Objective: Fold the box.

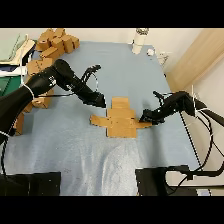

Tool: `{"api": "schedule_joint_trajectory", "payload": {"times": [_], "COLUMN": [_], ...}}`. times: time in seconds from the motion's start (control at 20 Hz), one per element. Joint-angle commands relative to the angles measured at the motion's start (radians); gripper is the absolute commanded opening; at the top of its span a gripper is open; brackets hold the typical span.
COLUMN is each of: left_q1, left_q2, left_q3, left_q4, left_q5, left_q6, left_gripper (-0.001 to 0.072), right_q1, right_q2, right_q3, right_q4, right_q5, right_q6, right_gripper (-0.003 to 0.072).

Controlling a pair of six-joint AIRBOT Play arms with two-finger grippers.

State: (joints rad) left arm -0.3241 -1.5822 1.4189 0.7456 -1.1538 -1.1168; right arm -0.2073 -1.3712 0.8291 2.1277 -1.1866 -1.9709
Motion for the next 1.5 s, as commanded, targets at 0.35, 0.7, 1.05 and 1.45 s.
{"api": "schedule_joint_trajectory", "payload": {"times": [0.35,0.7,1.05,1.45], "left_q1": [0.124,0.170,0.227,0.237], "left_q2": [-0.003,-0.055,-0.148,-0.277], "left_q3": [0.000,-0.005,-0.005,-0.005], "left_q4": [-0.148,-0.144,-0.094,-0.173], "left_q5": [-0.117,-0.111,-0.113,-0.076], "left_q6": [0.103,0.159,0.148,0.182], "left_gripper": [0.0520,0.0520,0.0519,0.0519], "right_q1": [0.070,0.221,0.234,0.235], "right_q2": [0.008,0.081,0.083,0.083], "right_q3": [0.017,0.015,0.015,0.014], "right_q4": [0.210,0.229,0.227,0.267], "right_q5": [-0.098,-0.069,-0.043,-0.048], "right_q6": [-0.230,-0.314,-0.353,-0.389], "right_gripper": [0.0005,0.0005,0.0004,0.0005]}}
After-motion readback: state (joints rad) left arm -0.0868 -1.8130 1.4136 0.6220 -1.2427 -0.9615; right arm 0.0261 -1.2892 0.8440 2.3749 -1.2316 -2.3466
